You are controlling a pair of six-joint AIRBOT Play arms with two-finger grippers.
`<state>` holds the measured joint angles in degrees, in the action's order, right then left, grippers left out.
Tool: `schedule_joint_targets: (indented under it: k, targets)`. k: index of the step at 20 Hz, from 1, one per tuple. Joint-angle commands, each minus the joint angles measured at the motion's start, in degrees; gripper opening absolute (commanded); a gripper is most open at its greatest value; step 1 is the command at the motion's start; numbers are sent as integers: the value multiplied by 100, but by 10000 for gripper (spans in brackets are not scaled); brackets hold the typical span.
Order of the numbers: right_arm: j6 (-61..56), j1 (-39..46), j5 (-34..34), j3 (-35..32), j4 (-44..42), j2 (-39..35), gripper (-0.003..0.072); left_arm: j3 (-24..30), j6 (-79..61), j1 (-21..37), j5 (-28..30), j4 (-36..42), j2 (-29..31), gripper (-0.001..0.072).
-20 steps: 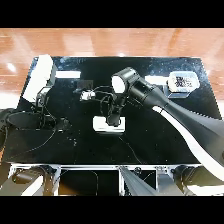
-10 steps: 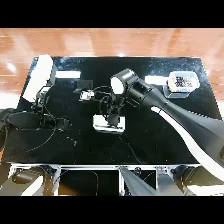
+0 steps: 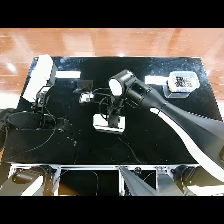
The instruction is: Fold the box and place the chain.
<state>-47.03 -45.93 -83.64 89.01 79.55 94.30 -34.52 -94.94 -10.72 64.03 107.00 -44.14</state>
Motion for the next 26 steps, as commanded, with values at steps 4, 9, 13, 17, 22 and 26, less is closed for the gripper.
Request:
schedule_joint_targets:
  k: [4, 9, 13, 17, 22, 26]
  targets:
    - [-11, -166, 57, 0, 295, 2, 305, 2, 0, 0, -4, -2, -2, 553]
    - [-140, -170, 138, 0, 411, 2, 304, 2, 0, 0, -2, -2, -2, 553]
    - [-140, -170, 142, 0, 411, 2, 304, 2, 0, 0, -2, -2, -2, 553]
    - [-142, -168, 138, 0, 411, 2, 303, 2, 0, 0, -2, -2, -2, 553]
    - [-140, -168, 50, 0, 409, 2, 135, 2, 0, 0, -2, -2, -2, 553]
    - [-151, -168, -46, 0, 356, 2, 136, 2, 0, 0, -2, -2, -2, 553]
